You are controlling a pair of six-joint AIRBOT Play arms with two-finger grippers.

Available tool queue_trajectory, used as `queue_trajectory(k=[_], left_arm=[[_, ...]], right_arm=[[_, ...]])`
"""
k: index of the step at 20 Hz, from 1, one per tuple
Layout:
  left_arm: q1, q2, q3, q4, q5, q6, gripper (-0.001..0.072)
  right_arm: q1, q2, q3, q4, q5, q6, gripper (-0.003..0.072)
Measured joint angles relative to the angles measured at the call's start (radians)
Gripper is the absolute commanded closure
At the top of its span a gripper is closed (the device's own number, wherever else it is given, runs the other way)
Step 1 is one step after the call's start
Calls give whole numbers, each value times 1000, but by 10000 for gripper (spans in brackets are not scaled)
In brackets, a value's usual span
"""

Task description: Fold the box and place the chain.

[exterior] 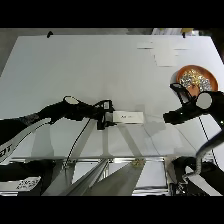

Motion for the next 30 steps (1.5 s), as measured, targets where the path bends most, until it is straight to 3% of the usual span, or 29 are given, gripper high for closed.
queue_trajectory(k=[5, 6, 7, 10, 13, 16, 22, 26, 30], left_arm=[[0, 0, 0, 0, -6, -2, 510], [0, 0, 0, 1, -13, -2, 565], [0, 0, 0, 2, -19, -2, 700], [8, 27, 0, 3, -31, -51, 707], [54, 119, 0, 34, 2, -290, 707], [155, 269, 0, 206, 42, -628, 707], [457, 556, -1, 753, 28, -1300, 706], [658, 620, -13, 1055, -44, -1633, 692], [774, 626, -41, 1176, -87, -1772, 674]], right_arm=[[0, 0, 0, 0, 0, 0, 676], [0, 0, 0, 0, 0, 0, 676], [0, 0, 0, 0, 0, 0, 676], [0, 0, 0, 0, 0, 0, 676], [0, 0, 0, 0, 0, 0, 676], [0, 0, 0, 0, 0, 0, 676], [0, 0, 0, 0, 0, 0, 676], [0, 0, 0, 0, 0, 0, 676], [0, 0, 0, 0, 0, 0, 676]])
